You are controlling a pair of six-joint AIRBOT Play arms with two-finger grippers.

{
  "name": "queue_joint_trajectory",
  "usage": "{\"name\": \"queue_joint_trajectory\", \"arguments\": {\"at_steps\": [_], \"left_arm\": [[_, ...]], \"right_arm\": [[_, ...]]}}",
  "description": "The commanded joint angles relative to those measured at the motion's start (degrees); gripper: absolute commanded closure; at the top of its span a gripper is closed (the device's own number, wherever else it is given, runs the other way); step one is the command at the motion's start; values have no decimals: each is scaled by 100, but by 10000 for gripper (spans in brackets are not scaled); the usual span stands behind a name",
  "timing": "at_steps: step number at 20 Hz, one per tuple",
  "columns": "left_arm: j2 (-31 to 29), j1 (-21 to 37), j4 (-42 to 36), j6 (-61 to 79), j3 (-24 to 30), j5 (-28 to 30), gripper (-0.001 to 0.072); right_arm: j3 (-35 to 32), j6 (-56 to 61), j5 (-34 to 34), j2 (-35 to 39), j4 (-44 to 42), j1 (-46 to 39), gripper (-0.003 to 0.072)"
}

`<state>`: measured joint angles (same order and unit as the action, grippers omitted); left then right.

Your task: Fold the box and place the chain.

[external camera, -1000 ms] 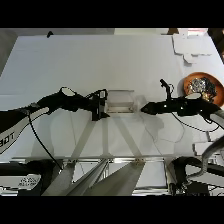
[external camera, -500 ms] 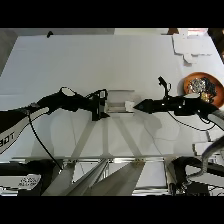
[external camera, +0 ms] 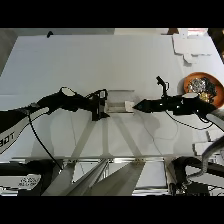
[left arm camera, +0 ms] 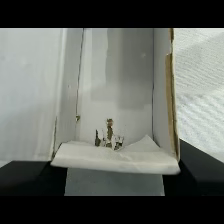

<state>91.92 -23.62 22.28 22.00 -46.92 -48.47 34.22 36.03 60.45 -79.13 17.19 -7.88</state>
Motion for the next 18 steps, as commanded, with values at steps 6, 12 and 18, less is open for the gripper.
{"name": "queue_joint_trajectory", "arguments": {"at_steps": [6,12,18], "left_arm": [[0,-4,2,2,0,2,432],[0,-4,2,2,0,2,432],[0,-4,2,2,0,2,432]], "right_arm": [[175,15,-254,304,533,9,399],[175,-15,-459,304,549,9,399],[175,-11,-713,304,1167,269,286]]}}
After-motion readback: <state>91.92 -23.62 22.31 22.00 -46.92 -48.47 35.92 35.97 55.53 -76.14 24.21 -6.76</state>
